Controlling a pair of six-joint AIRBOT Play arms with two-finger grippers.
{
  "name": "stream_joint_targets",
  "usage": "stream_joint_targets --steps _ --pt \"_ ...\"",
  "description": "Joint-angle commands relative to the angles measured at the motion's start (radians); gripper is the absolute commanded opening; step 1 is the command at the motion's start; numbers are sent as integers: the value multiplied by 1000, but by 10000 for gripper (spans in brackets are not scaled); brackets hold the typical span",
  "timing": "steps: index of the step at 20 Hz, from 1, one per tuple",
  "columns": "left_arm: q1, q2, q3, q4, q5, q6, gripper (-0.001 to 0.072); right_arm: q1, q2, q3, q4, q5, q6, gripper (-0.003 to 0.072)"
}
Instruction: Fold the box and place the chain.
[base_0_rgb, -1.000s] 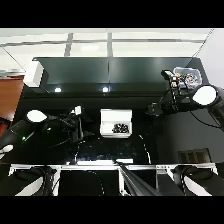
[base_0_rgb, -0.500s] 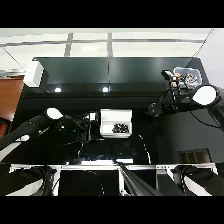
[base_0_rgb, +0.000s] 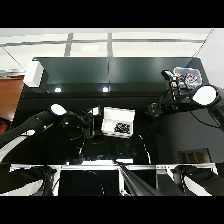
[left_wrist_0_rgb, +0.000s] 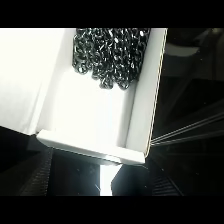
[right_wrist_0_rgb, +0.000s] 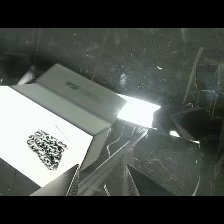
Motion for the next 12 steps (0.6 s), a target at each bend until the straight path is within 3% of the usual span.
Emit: stream_joint_targets --steps 1,5,9,12 --pt "-8 -10 13 -2 27 24 710 1 1 0 0 0 0 354" --pt "-8 -12 14 -2 103 24 708 1 1 0 0 0 0 354" --pt "-15 -16 16 3 18 143 707 1 1 0 0 -3 0 354" --pt "-33 -17 16 -8 22 178 707 1 1 0 0 -3 0 354"
